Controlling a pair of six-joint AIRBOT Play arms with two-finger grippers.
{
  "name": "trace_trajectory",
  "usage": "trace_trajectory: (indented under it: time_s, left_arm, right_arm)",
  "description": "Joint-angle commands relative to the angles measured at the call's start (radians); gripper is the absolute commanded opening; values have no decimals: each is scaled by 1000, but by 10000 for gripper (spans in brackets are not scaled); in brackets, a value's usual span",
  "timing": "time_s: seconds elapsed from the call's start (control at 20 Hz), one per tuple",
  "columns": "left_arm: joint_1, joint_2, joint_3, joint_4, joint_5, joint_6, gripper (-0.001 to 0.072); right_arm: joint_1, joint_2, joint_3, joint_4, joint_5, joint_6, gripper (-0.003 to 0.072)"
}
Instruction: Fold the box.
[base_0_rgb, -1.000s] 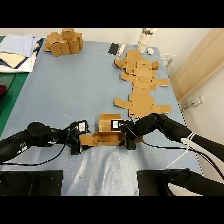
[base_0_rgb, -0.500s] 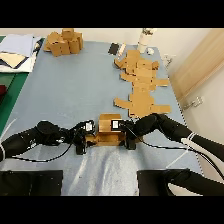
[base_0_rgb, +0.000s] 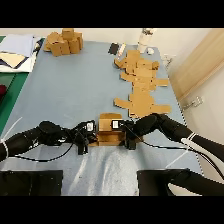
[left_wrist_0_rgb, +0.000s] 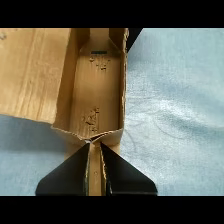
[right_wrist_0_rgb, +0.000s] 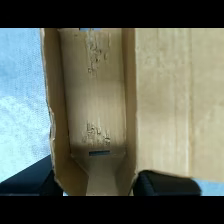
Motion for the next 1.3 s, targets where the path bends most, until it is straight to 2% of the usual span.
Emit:
trace_trajectory:
  time_s: [0.0,0.5,0.55,0.6,0.65,0.9,0.95,1.0,1.05,1.15,1.25]
  left_arm:
    - [-6,-6,3,-63,-1,39,119]
    - [-22,-29,19,-100,-9,98,121]
    - [-23,-29,19,-100,-9,100,171]
    - [-23,-29,19,-100,-11,100,445]
    - [-23,-29,19,-101,-11,100,565]
    - [-22,-29,19,-101,-13,100,562]
    - [-22,-29,19,-100,-11,100,394]
    - [-22,-29,19,-100,3,98,126]
    - [-22,-29,19,-95,36,94,14]
    - [-20,-11,19,-47,145,-29,13]
    - [-18,51,18,106,252,-304,13]
  right_arm:
    - [-1,0,0,3,1,-1,500]
    - [-1,0,0,0,1,-1,500]
    - [-1,0,0,0,1,-1,500]
    - [-1,0,0,0,1,-1,500]
    - [-1,0,0,0,1,-1,500]
    - [-1,0,0,0,1,-1,500]
    - [-1,0,0,0,1,-1,499]
    - [-1,0,0,0,1,-1,500]
    - [-1,0,0,0,1,-1,500]
    - [-1,0,0,0,1,-1,500]
    - [-1,0,0,0,1,-1,500]
